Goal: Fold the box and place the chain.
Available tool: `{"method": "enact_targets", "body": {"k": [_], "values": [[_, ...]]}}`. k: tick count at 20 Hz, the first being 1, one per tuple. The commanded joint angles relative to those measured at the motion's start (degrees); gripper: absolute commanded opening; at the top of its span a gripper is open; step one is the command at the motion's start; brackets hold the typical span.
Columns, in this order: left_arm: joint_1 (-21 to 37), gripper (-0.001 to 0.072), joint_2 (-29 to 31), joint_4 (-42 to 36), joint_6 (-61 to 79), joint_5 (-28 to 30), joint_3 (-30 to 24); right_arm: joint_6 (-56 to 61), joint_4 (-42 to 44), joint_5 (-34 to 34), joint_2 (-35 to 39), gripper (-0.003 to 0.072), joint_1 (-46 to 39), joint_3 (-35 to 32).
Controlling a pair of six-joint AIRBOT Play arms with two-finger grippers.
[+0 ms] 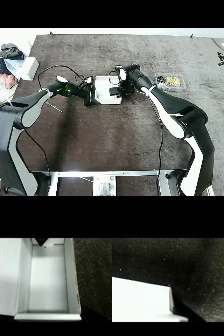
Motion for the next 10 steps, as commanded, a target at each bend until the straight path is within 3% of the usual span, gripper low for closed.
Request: {"method": "enact_targets", "body": {"k": [1,6,9,10], "values": [[0.0,0.0534,-0.02,0.07,0.04,-0.02,0.0,1.68,-1.42,0.04,-0.04,0.0178,0.15,0.0],[0.0,0.0534,-0.02,0.07,0.04,-0.02,0.02,3.28,-5.42,-0.07,-0.04,0.0179,1.33,0.0],[0.0,0.0534,-0.02,0.07,0.04,-0.02,0.0,2.89,-5.42,-0.42,0.48,0.0509,1.33,0.0],[0.0,0.0534,-0.02,0.07,0.04,-0.02,0.0,2.32,-5.38,-0.42,1.03,0.0507,1.33,0.0]]}}
